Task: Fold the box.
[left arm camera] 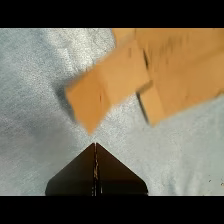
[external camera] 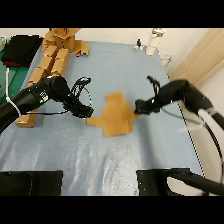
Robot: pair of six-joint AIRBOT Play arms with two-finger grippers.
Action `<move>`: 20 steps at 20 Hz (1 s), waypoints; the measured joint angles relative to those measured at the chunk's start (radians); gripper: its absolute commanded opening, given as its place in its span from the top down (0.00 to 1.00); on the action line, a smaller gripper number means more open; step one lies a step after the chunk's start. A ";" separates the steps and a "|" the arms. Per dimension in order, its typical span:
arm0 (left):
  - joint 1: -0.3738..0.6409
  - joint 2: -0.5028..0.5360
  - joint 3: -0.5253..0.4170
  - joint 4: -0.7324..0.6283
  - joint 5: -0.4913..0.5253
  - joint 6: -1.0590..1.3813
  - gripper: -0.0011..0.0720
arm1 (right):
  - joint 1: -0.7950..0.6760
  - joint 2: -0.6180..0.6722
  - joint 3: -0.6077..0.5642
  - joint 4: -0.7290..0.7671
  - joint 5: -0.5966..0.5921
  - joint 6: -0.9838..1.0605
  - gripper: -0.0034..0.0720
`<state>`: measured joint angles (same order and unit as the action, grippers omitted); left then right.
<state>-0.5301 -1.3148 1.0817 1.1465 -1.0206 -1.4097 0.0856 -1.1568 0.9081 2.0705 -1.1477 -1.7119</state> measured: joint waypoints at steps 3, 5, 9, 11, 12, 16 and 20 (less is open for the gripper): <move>0.000 0.000 0.000 -0.001 0.009 0.000 0.97 | 0.090 0.187 -0.232 -0.006 0.070 0.079 0.96; 0.000 0.000 0.000 -0.006 0.012 0.000 0.97 | 0.139 0.291 -0.361 -0.008 0.128 0.120 0.96; 0.005 0.000 0.000 -0.038 -0.005 0.007 0.27 | 0.222 0.426 -0.510 -0.025 0.224 0.149 0.96; 0.025 0.000 0.000 -0.068 -0.026 0.023 0.27 | 0.273 0.467 -0.553 -0.030 0.289 0.119 0.96; 0.040 0.000 0.000 -0.095 -0.039 0.036 0.27 | 0.301 0.483 -0.572 -0.034 0.324 0.103 0.96; 0.135 0.000 -0.010 -0.230 -0.117 0.134 0.26 | 0.427 0.536 -0.642 -0.038 0.457 0.061 0.96; 0.242 0.000 -0.059 -0.354 -0.190 0.234 0.26 | 0.510 0.557 -0.671 -0.063 0.538 0.049 0.96</move>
<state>-0.2878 -1.3151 1.0225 0.7929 -1.2106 -1.1755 0.5957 -0.5995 0.2367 2.0075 -0.6094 -1.6630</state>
